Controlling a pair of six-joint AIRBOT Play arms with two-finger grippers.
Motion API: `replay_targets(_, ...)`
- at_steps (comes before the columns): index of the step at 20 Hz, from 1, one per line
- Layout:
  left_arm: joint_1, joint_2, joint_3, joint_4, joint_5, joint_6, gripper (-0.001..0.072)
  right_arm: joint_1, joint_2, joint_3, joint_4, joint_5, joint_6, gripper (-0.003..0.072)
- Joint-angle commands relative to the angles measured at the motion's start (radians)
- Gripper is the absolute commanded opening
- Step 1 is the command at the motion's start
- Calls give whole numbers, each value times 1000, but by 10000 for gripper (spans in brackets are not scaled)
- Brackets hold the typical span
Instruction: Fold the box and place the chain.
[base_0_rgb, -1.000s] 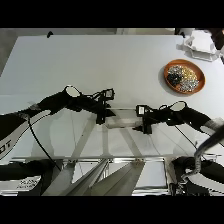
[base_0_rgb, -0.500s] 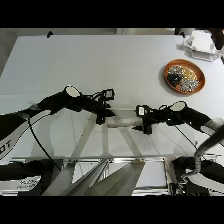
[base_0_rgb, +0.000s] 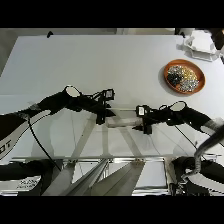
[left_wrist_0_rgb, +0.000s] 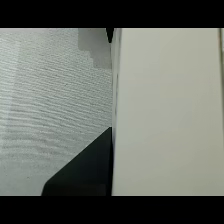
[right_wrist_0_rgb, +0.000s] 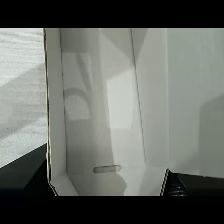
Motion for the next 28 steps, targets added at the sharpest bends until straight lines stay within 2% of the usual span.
replay_targets(1,0,-1,0,0,0,0,12,0,0,0,0,0,0,365)
replay_targets(11,0,-1,0,-3,-3,0,13,0,0,0,0,-1,0,365)
replay_targets(12,0,0,0,-3,-3,0,40,0,0,0,-1,-1,0,365)
replay_targets(14,0,8,0,-3,-3,-1,286,0,0,0,0,-1,0,365)
replay_targets(16,1,31,0,-2,-3,-1,404,0,0,0,0,-1,-1,365)
replay_targets(20,7,99,0,41,-3,-18,415,0,0,0,0,0,0,365)
replay_targets(24,46,165,0,211,-14,-216,415,0,0,0,0,-1,0,365)
replay_targets(28,116,250,0,348,-106,-427,411,0,0,0,0,0,0,365)
